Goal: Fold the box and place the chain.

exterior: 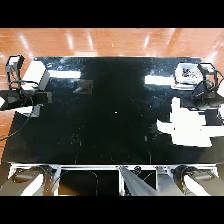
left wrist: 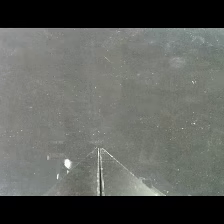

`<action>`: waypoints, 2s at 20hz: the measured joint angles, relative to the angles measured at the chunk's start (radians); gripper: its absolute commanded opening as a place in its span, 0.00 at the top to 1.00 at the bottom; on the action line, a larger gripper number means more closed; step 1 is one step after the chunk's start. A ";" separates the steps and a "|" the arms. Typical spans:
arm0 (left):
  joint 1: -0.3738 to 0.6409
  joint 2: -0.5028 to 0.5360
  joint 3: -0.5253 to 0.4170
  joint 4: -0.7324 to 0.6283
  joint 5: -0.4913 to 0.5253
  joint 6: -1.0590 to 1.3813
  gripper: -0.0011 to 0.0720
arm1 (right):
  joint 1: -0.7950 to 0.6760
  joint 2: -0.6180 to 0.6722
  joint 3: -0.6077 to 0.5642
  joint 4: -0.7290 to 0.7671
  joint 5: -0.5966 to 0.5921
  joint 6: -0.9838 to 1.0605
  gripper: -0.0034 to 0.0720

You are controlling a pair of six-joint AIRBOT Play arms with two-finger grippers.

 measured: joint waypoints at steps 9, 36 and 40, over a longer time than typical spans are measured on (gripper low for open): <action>0.000 0.000 0.000 0.000 0.000 0.000 0.95 | 0.000 0.000 0.000 0.000 0.000 0.000 0.92; -0.001 -0.079 0.000 -0.024 0.179 0.000 0.13 | 0.000 -0.001 0.000 0.062 -0.268 0.003 0.01; -0.001 -0.142 0.000 -0.117 0.194 -0.002 0.13 | -0.080 -0.007 0.001 0.004 -0.377 0.023 0.01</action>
